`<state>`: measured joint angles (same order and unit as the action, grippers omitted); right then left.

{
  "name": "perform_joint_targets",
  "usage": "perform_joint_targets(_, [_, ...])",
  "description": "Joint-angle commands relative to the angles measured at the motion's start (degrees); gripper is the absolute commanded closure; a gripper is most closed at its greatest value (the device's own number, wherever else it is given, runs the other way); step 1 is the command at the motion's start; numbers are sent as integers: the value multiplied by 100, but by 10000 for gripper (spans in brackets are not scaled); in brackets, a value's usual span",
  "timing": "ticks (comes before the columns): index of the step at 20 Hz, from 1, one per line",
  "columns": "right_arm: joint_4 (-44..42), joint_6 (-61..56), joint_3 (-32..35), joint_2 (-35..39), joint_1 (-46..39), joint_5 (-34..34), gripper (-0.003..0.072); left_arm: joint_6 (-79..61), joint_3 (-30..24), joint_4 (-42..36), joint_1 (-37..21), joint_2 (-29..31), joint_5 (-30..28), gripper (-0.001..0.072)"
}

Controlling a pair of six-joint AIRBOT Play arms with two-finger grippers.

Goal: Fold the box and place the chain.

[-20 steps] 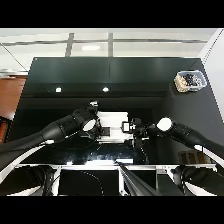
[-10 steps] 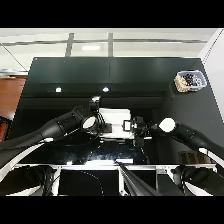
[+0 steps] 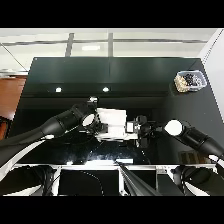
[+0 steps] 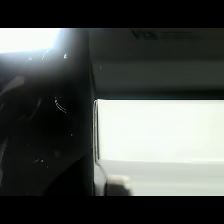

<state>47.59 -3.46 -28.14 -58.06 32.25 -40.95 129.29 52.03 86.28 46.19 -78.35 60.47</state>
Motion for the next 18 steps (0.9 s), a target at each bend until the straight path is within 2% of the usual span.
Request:
perform_joint_targets(1, [-146,162,-4,-63,94,28,0,-11,0,-170,-7,-170,22,682])
perform_joint_targets(2, [-238,258,-7,-116,138,28,107,-9,0,-170,-7,-192,22,681])
perform_joint_targets(5, [-363,433,-4,-229,144,125,122,-11,2,-168,-7,-192,24,681])
perform_joint_targets(6, [-382,433,-7,-251,146,181,245,-9,2,-168,-7,-192,20,681])
perform_joint_targets(7, [-455,431,-4,-271,146,179,298,-9,2,-170,-7,-192,20,681])
perform_joint_targets(8, [-575,431,-4,-293,149,170,392,-9,2,-170,-7,-192,20,681])
perform_joint_targets(9, [-732,431,-4,-306,149,179,392,-9,2,-170,-7,-192,20,680])
perform_joint_targets(10, [-866,433,-4,-323,149,210,480,-11,4,-170,-7,-192,-13,680])
perform_joint_targets(11, [-973,433,-4,-361,149,234,506,-11,4,-170,-7,-192,-9,680])
perform_joint_targets(18, [-1768,431,-4,-649,389,647,506,-9,4,-170,-7,-192,2,680])
